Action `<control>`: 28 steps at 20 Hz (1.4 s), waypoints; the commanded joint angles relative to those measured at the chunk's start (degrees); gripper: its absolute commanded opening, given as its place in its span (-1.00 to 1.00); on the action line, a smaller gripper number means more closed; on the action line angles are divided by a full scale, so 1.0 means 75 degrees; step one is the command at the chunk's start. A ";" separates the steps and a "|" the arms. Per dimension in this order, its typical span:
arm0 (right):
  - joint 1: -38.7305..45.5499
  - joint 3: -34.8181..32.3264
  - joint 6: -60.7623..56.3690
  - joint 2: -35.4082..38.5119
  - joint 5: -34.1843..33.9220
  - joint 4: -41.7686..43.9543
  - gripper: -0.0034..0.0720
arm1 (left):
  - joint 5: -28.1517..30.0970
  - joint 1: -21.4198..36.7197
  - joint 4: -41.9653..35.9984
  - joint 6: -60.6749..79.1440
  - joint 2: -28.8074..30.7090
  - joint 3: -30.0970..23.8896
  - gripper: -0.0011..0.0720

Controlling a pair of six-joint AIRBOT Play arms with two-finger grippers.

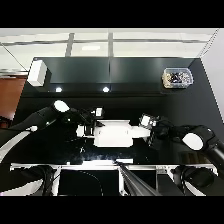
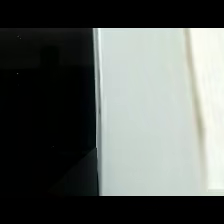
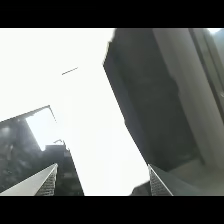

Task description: Fold the box and place the chain.

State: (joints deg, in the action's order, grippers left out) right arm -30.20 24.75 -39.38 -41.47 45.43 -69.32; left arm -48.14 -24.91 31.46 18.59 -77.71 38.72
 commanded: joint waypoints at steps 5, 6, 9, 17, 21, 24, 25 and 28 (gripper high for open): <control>-0.0638 -0.0096 0.1495 -0.0863 -0.0428 0.1454 0.79 | -0.0047 -0.0003 -0.0114 -0.0137 0.0000 -0.0105 -0.90; -0.0752 -0.0096 0.1891 -0.0924 -0.0423 0.1824 0.79 | -0.0044 0.0000 -0.0114 -0.0137 0.0000 -0.0105 -0.90; -0.1011 -0.0096 0.2174 -0.1134 -0.0370 0.2072 0.79 | -0.0038 0.0000 -0.0114 -0.0137 0.0000 -0.0105 -0.90; -0.1524 -0.0096 0.2629 -0.1711 -0.1055 0.2471 0.79 | -0.0041 0.0000 -0.0052 -0.0131 0.0000 -0.0105 -0.89; -0.1708 -0.0093 0.2629 -0.1862 -0.1349 0.2996 0.79 | -0.0038 0.0000 -0.0052 -0.0131 0.0000 -0.0105 -0.89; -0.1617 -0.0058 0.2588 -0.1836 -0.1352 0.2970 0.79 | -0.0041 0.0000 -0.0052 -0.0134 0.0000 -0.0105 -0.89; -0.1533 -0.0006 0.2565 -0.1792 -0.1349 0.2952 0.79 | -0.0044 0.0000 -0.0052 -0.0134 0.0000 -0.0105 -0.89; -0.1099 0.0248 0.2567 -0.1620 -0.1352 0.2751 0.79 | -0.0041 0.0000 -0.0052 -0.0134 0.0000 -0.0105 -0.89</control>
State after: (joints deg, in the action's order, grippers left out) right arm -40.60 25.30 -19.94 -54.41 35.68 -48.10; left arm -48.47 -24.91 31.03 17.58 -77.69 37.93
